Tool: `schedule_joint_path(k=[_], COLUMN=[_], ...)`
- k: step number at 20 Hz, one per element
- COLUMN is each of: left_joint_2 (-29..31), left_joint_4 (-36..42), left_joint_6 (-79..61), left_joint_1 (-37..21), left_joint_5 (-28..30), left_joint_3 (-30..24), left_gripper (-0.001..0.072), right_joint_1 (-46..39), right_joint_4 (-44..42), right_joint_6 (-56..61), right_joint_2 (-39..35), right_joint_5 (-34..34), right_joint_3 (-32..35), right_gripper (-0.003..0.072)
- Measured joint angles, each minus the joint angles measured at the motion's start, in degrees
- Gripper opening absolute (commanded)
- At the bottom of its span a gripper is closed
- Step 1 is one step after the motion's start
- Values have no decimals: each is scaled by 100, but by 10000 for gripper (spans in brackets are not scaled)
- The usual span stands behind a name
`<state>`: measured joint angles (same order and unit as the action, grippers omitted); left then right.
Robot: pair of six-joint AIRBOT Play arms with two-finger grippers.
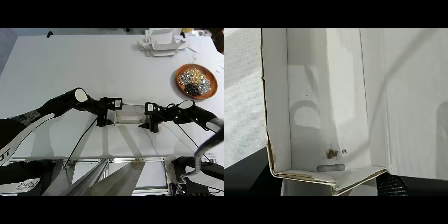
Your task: Fold the box and place the chain.
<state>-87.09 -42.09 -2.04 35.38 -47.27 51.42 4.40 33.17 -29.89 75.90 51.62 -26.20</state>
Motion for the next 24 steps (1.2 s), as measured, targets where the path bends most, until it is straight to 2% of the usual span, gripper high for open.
schedule_joint_path(k=[4,18,24], left_joint_2=[-120,-162,-136], left_joint_4=[179,586,892], left_joint_6=[-247,-796,-852], left_joint_1=[-52,33,42], left_joint_5=[90,-136,-74], left_joint_3=[-44,-92,-358], left_gripper=[701,702,702], right_joint_1=[0,0,0], right_joint_4=[0,0,7], right_joint_6=[0,0,-11], right_joint_2=[0,0,0], right_joint_5=[-2,0,0], right_joint_3=[0,0,-2], right_gripper=[419,419,419])
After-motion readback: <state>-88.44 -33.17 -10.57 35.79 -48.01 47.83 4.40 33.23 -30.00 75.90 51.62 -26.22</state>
